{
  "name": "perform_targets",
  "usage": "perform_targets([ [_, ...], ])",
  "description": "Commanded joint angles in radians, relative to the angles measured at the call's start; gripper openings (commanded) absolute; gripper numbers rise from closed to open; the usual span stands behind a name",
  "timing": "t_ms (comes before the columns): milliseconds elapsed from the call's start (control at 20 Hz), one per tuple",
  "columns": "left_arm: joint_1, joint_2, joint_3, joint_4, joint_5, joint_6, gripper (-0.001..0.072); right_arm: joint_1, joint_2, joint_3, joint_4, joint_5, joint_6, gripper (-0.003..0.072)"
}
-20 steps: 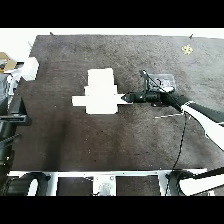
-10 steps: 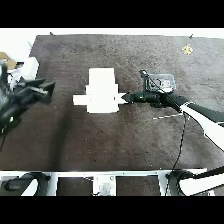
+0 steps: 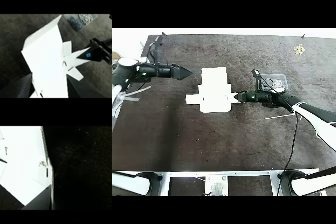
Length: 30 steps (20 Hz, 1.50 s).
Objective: Fold the box and place the chain.
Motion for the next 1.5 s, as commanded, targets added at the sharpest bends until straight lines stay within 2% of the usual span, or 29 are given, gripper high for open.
perform_targets([
  [0, -0.014, -0.235, 0.287, 0.077, -0.194, -0.110, 0.0493, -0.002, -0.001, 0.000, -0.001, -0.008, 0.000, 0.0000],
  [50, -0.023, -0.272, 0.332, 0.089, -0.216, -0.109, 0.0524, -0.002, -0.001, 0.000, -0.001, -0.010, 0.000, 0.0001],
  [200, -0.052, -0.343, 0.401, 0.115, -0.243, -0.091, 0.0532, -0.003, -0.001, 0.000, -0.002, -0.010, 0.000, 0.0001],
  [550, -0.066, -0.417, 0.413, 0.118, -0.227, -0.045, 0.0532, -0.003, -0.001, 0.000, -0.013, -0.011, 0.000, 0.0001],
  [1000, -0.147, -0.477, 0.427, 0.108, -0.196, -0.020, 0.0527, -0.003, -0.001, 0.000, -0.028, -0.010, 0.000, 0.0001],
  [1050, -0.147, -0.478, 0.426, 0.098, -0.202, -0.011, 0.0486, -0.003, -0.001, 0.000, -0.028, -0.010, 0.000, 0.0001],
  [1150, -0.144, -0.478, 0.427, 0.089, -0.208, -0.005, 0.0450, -0.003, -0.001, 0.000, -0.036, -0.010, 0.000, 0.0001],
  [1200, -0.144, -0.478, 0.426, 0.089, -0.224, -0.004, 0.0398, -0.003, -0.001, 0.000, -0.037, -0.011, 0.000, 0.0001],
  [1250, -0.144, -0.478, 0.426, 0.089, -0.244, -0.003, 0.0384, -0.003, -0.001, 0.000, -0.037, -0.015, 0.000, 0.0001],
  [1300, -0.144, -0.478, 0.426, 0.089, -0.259, -0.003, 0.0304, -0.003, 0.000, 0.000, -0.036, -0.018, 0.000, 0.0001],
  [1400, -0.144, -0.478, 0.426, 0.090, -0.262, -0.002, 0.0031, -0.003, 0.000, 0.000, -0.047, -0.024, -0.008, 0.0001],
  [1450, -0.144, -0.478, 0.426, 0.090, -0.264, 0.020, 0.0012, -0.003, 0.000, 0.000, -0.050, -0.037, -0.007, 0.0001],
])
